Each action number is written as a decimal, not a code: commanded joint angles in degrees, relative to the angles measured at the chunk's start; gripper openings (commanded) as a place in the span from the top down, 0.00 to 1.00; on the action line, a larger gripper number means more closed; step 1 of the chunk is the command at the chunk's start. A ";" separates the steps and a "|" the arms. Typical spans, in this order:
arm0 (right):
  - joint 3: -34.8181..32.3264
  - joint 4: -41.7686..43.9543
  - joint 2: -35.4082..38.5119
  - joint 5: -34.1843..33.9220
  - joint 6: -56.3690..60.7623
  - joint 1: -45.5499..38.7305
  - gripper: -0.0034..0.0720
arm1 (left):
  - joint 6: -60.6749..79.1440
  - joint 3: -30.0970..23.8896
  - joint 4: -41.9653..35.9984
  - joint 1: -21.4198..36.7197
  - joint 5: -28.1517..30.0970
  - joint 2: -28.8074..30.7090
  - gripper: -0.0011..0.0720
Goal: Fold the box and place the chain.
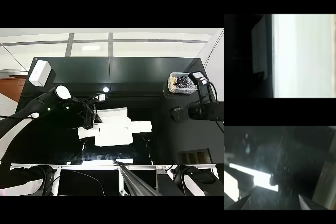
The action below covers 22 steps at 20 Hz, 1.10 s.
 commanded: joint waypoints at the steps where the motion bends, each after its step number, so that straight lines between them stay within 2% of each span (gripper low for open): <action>1: -2.16 11.02 -0.48 10.03 -3.26 0.11 0.04 | 0.76 0.00 3.02 -0.59 4.87 -0.33 0.95; 4: -8.20 15.19 -2.12 15.54 -13.31 4.17 0.04 | 0.96 0.00 3.04 -0.83 3.37 -1.73 0.95; 10: -16.50 16.55 -2.93 28.20 -19.39 16.26 0.04 | 1.36 0.04 3.06 -2.71 2.54 -3.56 0.95; 14: -19.39 16.57 -2.93 27.26 -31.98 21.16 0.04 | 1.29 0.09 3.04 -2.64 2.45 -3.56 0.95; 19: -19.82 12.09 -3.28 25.73 -37.48 27.41 0.03 | 1.27 0.09 3.06 -2.64 2.29 -3.56 0.95; 22: -19.85 13.11 -5.79 21.42 -41.72 27.74 0.04 | 0.76 0.09 3.06 -2.64 2.29 -3.56 0.95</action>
